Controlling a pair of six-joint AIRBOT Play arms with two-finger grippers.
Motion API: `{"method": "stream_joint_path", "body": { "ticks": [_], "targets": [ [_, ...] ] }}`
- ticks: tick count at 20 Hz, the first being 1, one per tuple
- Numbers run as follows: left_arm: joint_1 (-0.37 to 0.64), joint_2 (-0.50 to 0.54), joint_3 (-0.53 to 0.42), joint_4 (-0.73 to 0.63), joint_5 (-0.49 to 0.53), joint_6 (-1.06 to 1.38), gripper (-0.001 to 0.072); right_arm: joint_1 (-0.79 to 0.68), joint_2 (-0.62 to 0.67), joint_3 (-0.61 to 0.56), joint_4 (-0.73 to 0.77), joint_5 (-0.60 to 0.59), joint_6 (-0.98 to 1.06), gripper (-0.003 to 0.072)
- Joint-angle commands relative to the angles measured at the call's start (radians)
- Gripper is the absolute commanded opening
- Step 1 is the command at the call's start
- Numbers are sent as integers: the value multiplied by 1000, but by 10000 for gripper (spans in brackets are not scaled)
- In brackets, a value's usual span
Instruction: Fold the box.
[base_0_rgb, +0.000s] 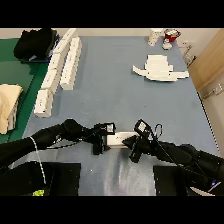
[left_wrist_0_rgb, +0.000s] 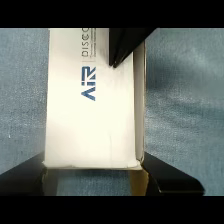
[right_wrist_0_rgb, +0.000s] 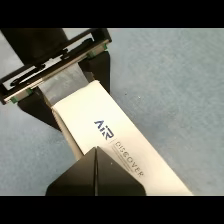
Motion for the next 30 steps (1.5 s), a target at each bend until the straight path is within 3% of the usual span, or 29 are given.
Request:
{"method": "stream_joint_path", "body": {
  "ticks": [1,5,9,12,15,17,21,30],
  "targets": [
    [0,0,1,1,0,2,402,-6,31,28,-37,19,0,14],
    [0,0,1,1,0,2,402,-52,25,84,-74,5,1,14],
    [0,0,1,1,0,2,402,-199,-40,210,-167,-140,63,14],
    [0,0,1,1,0,2,402,-325,-152,377,-437,-333,308,14],
    [0,0,1,1,0,2,402,-444,-309,581,-679,-607,548,14],
    [0,0,1,1,0,2,402,-531,-426,711,-705,-783,600,14],
    [0,0,1,1,0,2,402,-658,-604,878,-703,-1004,705,14],
    [4,1,2,1,2,0,402,-698,-655,915,-702,-1003,733,15]
  ]
}}
